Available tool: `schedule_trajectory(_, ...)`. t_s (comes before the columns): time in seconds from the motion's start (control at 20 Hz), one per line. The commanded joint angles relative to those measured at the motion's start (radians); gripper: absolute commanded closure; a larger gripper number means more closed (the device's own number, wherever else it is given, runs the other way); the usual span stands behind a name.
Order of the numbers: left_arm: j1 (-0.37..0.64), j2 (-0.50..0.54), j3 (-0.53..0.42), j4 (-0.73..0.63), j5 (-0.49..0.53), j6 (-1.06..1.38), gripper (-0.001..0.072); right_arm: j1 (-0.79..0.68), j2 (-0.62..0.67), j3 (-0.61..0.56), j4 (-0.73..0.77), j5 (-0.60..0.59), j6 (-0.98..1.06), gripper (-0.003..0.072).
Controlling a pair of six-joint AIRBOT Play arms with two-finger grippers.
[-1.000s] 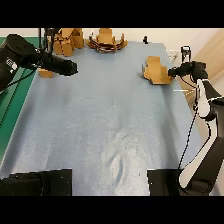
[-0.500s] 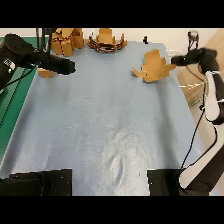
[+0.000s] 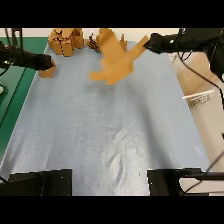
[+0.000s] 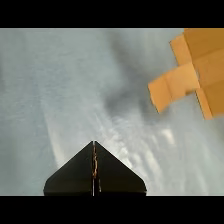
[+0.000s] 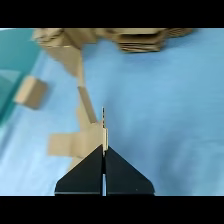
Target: Fold the box.
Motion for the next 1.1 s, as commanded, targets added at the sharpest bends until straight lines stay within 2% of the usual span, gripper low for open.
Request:
schedule_trajectory(0.0, 0.085, 0.003, -0.021, -0.088, -0.096, 0.150, 0.0692, 0.122, 0.216, -0.328, 0.136, 0.245, -0.002, 0.0684)
schedule_trajectory(0.15, 0.132, 0.002, -0.123, -0.301, -0.071, 0.361, 0.0692, 0.214, 0.343, -0.655, 0.144, 0.390, -0.003, 0.0684)
schedule_trajectory(0.3, 0.122, -0.032, -0.233, -0.397, -0.031, 0.485, 0.0691, 0.329, 0.362, -0.879, 0.138, 0.660, -0.037, 0.0684)
schedule_trajectory(0.35, 0.109, -0.064, -0.248, -0.409, -0.045, 0.512, 0.0604, 0.366, 0.352, -0.925, 0.137, 0.762, -0.083, 0.0684)
schedule_trajectory(0.4, 0.095, -0.105, -0.253, -0.426, -0.058, 0.513, 0.0368, 0.398, 0.340, -0.959, 0.137, 0.850, -0.100, 0.0684)
schedule_trajectory(0.45, 0.079, -0.153, -0.253, -0.456, -0.065, 0.512, 0.0255, 0.421, 0.330, -0.985, 0.127, 0.901, -0.100, 0.0684)
schedule_trajectory(0.7, -0.010, -0.378, -0.215, -0.666, -0.119, 0.677, 0.0260, 0.440, 0.247, -1.057, 0.072, 0.946, -0.100, 0.0684)
schedule_trajectory(1.05, -0.097, -0.621, 0.023, -0.674, -0.195, 0.671, 0.0261, 0.440, 0.204, -1.057, 0.063, 0.993, -0.100, 0.0684)
